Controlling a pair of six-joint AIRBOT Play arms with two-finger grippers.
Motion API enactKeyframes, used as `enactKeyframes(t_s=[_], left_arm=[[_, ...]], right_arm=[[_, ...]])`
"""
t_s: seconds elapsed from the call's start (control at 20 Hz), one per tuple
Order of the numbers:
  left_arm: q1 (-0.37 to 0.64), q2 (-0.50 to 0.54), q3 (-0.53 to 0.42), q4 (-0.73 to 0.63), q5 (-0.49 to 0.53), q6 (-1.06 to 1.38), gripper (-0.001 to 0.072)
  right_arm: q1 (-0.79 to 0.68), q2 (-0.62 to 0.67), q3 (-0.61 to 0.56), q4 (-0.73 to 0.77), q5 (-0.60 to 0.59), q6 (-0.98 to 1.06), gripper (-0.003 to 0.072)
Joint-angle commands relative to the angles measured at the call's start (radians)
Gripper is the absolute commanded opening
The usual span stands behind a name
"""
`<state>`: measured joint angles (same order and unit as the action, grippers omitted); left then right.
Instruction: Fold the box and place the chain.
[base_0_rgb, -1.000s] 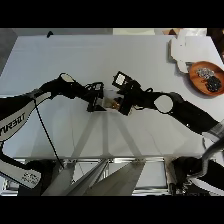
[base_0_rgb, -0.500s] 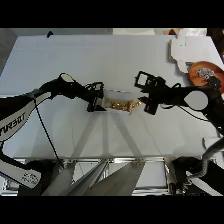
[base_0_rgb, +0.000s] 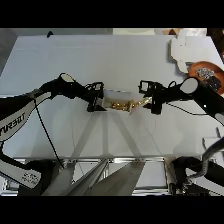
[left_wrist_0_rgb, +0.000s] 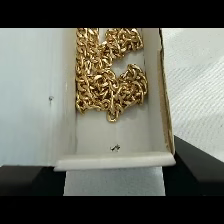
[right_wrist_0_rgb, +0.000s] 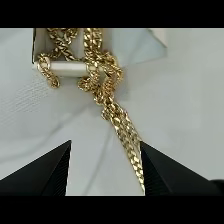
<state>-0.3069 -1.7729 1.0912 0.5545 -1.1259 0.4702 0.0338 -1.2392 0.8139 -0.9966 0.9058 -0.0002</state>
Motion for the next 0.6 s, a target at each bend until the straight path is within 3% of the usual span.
enactKeyframes(t_s=[0.0,0.45,0.55], left_arm=[[0.000,0.000,0.000,0.000,0.000,0.000,0.0335],[0.000,0.000,0.000,0.000,0.000,0.000,0.0335],[0.000,0.000,0.000,0.000,0.000,0.000,0.0335]], right_arm=[[-0.010,-0.132,0.000,0.103,-0.058,-0.189,0.0478],[-0.006,-0.241,0.000,0.217,-0.171,-0.195,0.0473],[0.005,-0.241,0.000,0.207,-0.163,-0.192,0.0413]])
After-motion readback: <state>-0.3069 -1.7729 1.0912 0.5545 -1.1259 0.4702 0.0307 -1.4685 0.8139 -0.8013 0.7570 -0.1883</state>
